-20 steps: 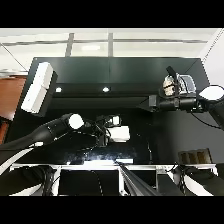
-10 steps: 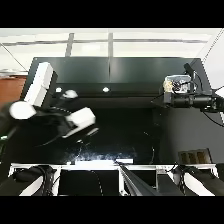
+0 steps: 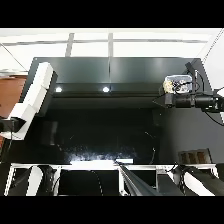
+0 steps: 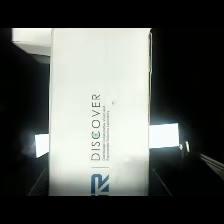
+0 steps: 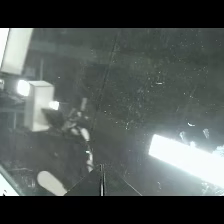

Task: Fold the box and place the chain.

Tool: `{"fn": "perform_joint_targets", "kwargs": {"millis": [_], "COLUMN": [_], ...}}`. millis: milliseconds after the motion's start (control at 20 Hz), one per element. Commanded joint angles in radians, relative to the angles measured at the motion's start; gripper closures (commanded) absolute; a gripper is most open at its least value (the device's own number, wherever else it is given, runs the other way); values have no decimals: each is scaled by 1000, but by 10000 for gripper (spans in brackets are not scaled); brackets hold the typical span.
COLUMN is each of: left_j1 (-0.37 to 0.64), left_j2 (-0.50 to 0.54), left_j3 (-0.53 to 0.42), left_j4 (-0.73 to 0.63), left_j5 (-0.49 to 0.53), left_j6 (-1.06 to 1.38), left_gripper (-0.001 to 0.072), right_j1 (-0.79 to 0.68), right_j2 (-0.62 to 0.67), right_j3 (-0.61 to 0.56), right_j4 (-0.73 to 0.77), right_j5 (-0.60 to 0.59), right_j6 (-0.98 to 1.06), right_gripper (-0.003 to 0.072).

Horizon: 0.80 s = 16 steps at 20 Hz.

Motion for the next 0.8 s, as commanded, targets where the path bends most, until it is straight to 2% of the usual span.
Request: {"fn": "perform_joint_targets", "kwargs": {"millis": [0,150,300,600,650,750], "left_j1": [175,166,164,119,108,87], "left_j2": [-85,-186,-270,-403,-412,-420], "left_j3": [-1,-1,-1,-1,-1,-1], "left_j4": [-83,-99,-118,-144,-143,-143], "left_j5": [30,98,190,197,197,199], "left_j6": [175,281,290,338,340,340], "left_gripper": [287,287,286,280,228,59], "right_j1": [0,0,0,0,0,0], "right_j2": [0,0,0,0,0,0], "right_j3": [1,1,1,1,1,1], "right_j4": [2,6,6,5,1,-2], "right_j5": [-8,-12,-13,-22,-22,-23], "right_j6": [19,31,90,135,135,135], "right_gripper": [661,661,661,662,661,661]}}
